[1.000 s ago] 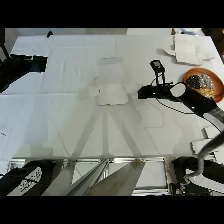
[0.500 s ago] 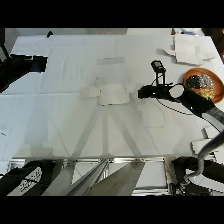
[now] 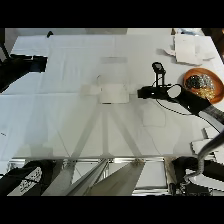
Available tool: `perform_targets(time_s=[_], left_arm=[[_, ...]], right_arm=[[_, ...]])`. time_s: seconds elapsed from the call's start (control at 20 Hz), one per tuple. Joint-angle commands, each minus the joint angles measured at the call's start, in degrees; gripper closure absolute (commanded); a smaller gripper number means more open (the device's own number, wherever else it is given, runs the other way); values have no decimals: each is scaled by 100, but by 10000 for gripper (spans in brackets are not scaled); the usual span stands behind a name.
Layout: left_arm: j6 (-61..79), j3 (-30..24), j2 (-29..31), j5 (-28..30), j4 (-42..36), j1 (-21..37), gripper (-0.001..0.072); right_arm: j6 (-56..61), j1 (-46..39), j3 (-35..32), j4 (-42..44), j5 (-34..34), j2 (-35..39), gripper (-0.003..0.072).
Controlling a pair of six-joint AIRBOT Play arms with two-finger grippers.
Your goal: Fold the box and place the chain.
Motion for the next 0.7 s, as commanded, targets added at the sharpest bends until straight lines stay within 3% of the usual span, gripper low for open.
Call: perform_targets(time_s=[0.0,0.5,0.65], left_arm=[[2,-2,2,2,0,-2,10],[-4,-2,2,2,-155,-2,10],[-20,-2,-2,-562,-302,-4,11]], right_arm=[[-11,4,0,2,-9,-13,673],[-7,4,0,2,-9,-13,672],[-7,4,0,2,-9,-13,672]])
